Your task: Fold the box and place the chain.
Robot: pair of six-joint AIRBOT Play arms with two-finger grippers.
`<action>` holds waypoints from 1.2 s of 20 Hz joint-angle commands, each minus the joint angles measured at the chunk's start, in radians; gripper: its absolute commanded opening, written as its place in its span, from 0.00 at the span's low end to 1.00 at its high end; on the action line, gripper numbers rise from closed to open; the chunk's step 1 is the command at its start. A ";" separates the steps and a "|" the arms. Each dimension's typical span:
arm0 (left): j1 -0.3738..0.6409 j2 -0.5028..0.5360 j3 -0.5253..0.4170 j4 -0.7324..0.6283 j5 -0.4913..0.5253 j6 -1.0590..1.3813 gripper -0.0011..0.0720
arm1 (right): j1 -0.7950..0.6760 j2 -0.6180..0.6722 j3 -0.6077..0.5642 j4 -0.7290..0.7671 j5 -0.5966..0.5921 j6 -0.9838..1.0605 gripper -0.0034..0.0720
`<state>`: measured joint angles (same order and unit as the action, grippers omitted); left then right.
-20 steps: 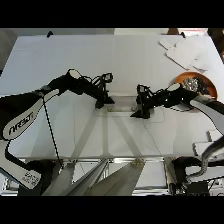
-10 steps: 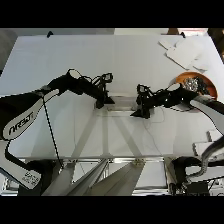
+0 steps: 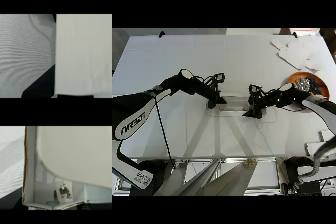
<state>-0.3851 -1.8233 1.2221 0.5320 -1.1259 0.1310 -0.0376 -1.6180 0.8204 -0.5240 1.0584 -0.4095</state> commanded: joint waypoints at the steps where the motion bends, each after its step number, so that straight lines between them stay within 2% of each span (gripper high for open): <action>1: -0.003 0.000 0.000 -0.002 0.030 0.000 0.04 | 0.001 -0.001 0.000 0.000 0.000 0.000 0.73; 9: -0.003 0.000 0.000 0.000 0.027 0.000 0.05 | 0.001 -0.001 0.000 0.000 0.000 0.000 0.73; 11: -0.003 0.000 0.000 0.000 0.028 0.000 0.22 | 0.001 0.000 0.000 0.000 0.000 0.000 0.73; 17: 0.000 0.005 0.000 0.001 0.011 0.000 0.27 | 0.001 0.000 0.000 0.000 0.000 0.000 0.73; 20: 0.000 0.021 0.000 0.000 0.016 0.000 0.51 | 0.001 -0.001 0.000 0.000 0.000 0.000 0.73; 24: 0.000 0.077 0.000 0.053 0.001 -0.008 0.51 | 0.001 -0.001 0.000 0.000 0.000 0.000 0.73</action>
<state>-0.3859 -1.7786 1.2217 0.5465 -1.1141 0.1291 -0.0376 -1.6180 0.8204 -0.5243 1.0588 -0.4114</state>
